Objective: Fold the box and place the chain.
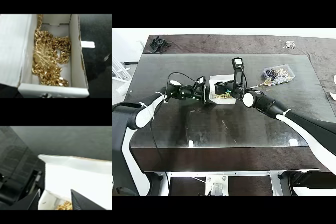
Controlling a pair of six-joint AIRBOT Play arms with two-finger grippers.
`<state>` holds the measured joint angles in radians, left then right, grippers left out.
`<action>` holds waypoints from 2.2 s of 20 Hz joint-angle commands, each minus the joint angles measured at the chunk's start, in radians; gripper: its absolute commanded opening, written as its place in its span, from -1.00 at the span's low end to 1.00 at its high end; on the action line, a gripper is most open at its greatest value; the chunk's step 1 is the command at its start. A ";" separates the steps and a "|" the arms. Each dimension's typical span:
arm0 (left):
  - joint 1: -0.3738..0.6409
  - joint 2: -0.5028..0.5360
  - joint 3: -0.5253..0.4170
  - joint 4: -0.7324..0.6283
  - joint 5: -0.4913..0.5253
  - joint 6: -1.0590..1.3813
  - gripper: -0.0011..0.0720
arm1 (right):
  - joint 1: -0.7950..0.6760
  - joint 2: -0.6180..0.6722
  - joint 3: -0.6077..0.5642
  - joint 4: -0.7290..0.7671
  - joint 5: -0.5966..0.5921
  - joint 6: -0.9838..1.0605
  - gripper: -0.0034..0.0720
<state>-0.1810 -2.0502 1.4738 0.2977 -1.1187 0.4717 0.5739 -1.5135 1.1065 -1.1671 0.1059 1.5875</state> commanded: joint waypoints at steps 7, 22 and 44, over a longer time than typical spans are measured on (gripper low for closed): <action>0.001 0.000 0.000 0.000 0.000 0.000 -0.15 | -0.271 0.132 -0.012 -0.075 0.196 -0.035 0.28; 0.001 0.000 0.000 0.000 0.000 0.000 -0.15 | -0.538 -0.105 -0.107 0.002 -0.003 0.141 0.28; 0.001 0.000 0.000 0.000 0.000 0.000 -0.15 | -0.508 -0.243 0.095 0.082 -0.058 0.153 -0.89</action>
<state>-0.1810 -2.0502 1.4738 0.2981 -1.1187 0.4717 0.0513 -1.7905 1.1992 -1.0863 0.0635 1.7504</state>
